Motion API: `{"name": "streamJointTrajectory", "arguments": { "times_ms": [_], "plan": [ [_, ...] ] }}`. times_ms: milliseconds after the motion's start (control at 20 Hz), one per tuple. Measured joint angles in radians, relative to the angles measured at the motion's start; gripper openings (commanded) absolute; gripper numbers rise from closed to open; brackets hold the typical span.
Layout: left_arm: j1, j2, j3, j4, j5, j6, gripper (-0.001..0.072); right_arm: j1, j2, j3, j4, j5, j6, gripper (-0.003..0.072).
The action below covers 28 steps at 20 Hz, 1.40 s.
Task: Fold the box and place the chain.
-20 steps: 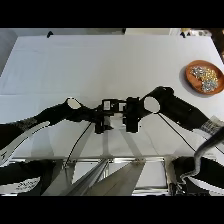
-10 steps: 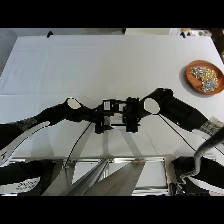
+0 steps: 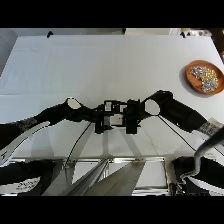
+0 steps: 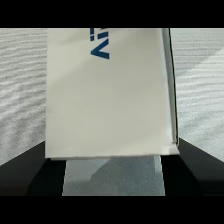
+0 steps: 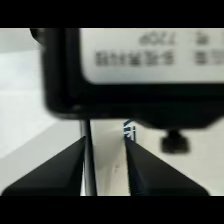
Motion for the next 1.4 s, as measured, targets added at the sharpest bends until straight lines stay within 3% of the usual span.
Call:
{"name": "streamJointTrajectory", "arguments": {
  "times_ms": [450,550,600,900,1400],
  "plan": [
    [0.0,0.0,0.0,0.0,0.0,-0.001,0.0273,-0.045,0.092,-0.003,0.023,-0.022,0.019,0.0338],
    [0.0,0.0,0.0,0.0,0.0,-0.002,0.0273,-0.081,0.112,-0.01,0.074,-0.015,0.031,0.0082],
    [0.0,0.0,0.0,0.0,0.0,-0.002,0.0273,-0.1,0.119,-0.023,0.125,-0.014,0.03,0.0025],
    [0.0,0.0,0.0,0.0,0.0,-0.002,0.0273,-0.159,0.132,-0.186,0.39,-0.11,-0.078,0.0024],
    [0.0,0.0,0.0,0.0,0.0,-0.002,0.0273,-0.169,0.133,-0.271,0.461,-0.17,-0.114,0.0025]
  ]
}}
